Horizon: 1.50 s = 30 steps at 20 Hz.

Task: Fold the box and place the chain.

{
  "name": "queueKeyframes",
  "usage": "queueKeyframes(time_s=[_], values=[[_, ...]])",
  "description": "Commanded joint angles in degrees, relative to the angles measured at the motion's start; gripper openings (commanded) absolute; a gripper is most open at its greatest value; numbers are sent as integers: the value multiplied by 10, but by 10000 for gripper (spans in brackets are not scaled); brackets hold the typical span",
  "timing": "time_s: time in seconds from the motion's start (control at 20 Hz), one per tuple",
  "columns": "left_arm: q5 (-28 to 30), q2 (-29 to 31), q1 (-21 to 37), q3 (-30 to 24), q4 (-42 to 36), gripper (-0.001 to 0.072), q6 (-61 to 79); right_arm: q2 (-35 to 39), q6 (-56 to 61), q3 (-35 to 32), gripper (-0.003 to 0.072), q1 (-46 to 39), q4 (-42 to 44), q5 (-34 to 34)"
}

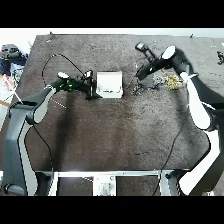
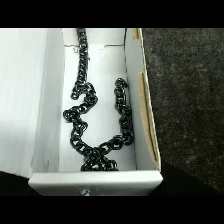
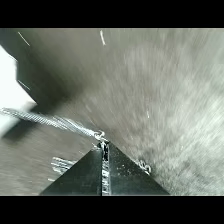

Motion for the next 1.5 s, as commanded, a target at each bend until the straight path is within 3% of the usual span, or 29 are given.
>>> queueKeyframes(time_s=[0.0,0.15,0.45,0.8,1.2,1.25,1.35,1.4,1.45], values=[[0,0,0,0,0,531,0,81,0,0,14,3,81,33],[0,0,0,0,0,531,0,143,0,0,14,23,131,17],[0,0,0,0,0,531,0,207,6,0,13,124,150,-113],[0,0,0,0,0,531,0,144,65,-1,13,200,89,-120],[0,0,0,0,0,531,0,51,155,-2,14,199,-20,-98],[0,0,0,0,0,531,0,49,176,-1,37,196,-47,-98],[0,0,0,0,0,531,0,51,202,-1,376,181,-85,-82],[0,0,0,0,0,531,0,54,202,-1,323,170,-93,-60],[0,0,0,0,0,531,0,55,202,-1,317,155,-98,-31]])
